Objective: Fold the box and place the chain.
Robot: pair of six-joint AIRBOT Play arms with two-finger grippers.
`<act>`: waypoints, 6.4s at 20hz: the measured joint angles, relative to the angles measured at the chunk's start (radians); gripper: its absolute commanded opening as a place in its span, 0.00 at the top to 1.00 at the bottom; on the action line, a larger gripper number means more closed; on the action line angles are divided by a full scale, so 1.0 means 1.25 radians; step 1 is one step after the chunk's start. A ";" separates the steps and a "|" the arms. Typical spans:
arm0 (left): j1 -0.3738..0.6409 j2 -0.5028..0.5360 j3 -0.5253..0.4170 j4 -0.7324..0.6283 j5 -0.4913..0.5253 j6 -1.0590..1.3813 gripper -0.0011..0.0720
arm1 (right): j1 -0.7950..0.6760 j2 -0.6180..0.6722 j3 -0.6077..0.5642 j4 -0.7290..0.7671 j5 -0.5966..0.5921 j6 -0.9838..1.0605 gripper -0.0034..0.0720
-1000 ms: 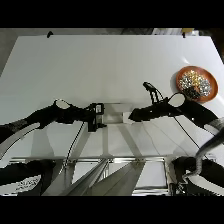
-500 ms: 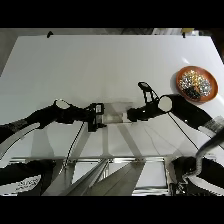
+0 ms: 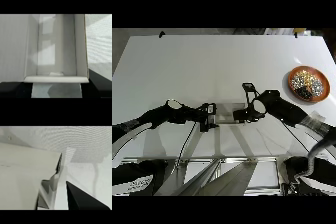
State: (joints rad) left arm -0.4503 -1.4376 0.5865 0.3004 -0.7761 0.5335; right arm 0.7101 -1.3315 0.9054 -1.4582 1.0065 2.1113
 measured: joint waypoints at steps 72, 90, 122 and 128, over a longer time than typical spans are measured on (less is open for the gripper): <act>0.000 0.000 0.000 0.000 0.000 -0.001 0.56 | 0.014 0.057 0.098 -0.065 0.124 -0.065 0.48; 0.000 0.000 0.000 0.000 0.001 -0.001 0.56 | -0.750 -0.011 0.227 -0.109 0.096 -0.495 0.58; 0.000 0.000 0.000 0.000 0.001 -0.001 0.56 | -0.841 -0.146 0.227 -0.093 0.064 -0.538 0.93; 0.000 0.000 0.000 0.000 0.001 -0.001 0.56 | -0.841 0.010 0.227 -0.090 0.126 -0.541 0.93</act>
State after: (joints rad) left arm -0.4507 -1.4376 0.5865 0.3000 -0.7753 0.5320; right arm -0.3416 -1.3193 1.1896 -1.5707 1.1637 1.4345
